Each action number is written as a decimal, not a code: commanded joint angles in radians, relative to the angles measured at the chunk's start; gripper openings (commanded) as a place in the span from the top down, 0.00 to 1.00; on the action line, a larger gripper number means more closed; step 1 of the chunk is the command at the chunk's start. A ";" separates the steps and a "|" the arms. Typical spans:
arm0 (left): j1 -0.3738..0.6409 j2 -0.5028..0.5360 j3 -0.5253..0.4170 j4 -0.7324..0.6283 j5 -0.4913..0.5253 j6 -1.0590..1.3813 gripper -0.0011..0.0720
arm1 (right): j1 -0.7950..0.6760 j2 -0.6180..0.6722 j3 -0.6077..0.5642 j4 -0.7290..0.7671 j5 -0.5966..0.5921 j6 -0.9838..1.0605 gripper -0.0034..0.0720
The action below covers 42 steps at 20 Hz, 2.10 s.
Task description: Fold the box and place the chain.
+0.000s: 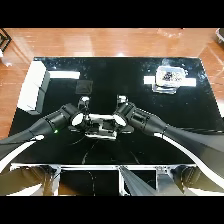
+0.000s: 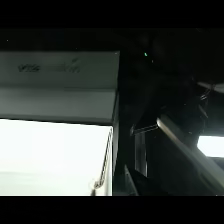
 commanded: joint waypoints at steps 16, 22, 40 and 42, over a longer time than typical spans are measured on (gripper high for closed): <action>0.000 -0.001 0.000 -0.001 0.006 0.000 0.95 | 0.011 -0.053 0.023 -0.034 0.039 0.010 0.55; 0.000 -0.001 0.000 -0.002 0.006 0.000 0.95 | 0.011 -0.053 0.023 -0.031 0.039 0.005 0.92; 0.000 -0.001 0.000 -0.004 0.003 0.000 0.95 | 0.006 0.125 0.023 -0.058 0.183 -0.291 0.36; 0.000 -0.001 0.000 -0.003 0.003 0.000 0.95 | 0.001 0.242 0.023 -0.134 0.277 -0.352 0.36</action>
